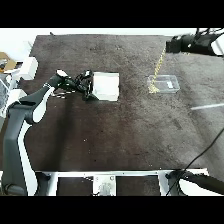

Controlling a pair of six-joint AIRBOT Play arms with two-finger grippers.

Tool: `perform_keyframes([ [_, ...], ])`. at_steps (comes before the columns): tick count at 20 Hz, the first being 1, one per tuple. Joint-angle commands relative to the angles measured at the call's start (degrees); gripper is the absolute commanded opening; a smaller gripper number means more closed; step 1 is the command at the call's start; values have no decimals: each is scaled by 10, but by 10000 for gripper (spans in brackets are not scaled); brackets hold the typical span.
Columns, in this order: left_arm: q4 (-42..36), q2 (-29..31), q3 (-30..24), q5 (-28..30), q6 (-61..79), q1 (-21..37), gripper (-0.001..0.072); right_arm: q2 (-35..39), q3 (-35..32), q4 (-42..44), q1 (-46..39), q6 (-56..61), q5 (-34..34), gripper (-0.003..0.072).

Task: Fold the box and place the chain.

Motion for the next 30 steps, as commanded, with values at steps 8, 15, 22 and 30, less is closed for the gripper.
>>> perform_keyframes([
  [8,0,0,0,0,0,0,411,105,0,-34,155,-31,-211,-1],
  [15,0,0,0,0,0,0,411,17,0,-29,236,-32,-200,-1],
  [22,0,0,0,0,0,0,411,-35,0,-18,256,-31,-330,-1],
  [30,0,0,0,0,0,0,411,-35,0,-3,257,-28,-439,-1],
])
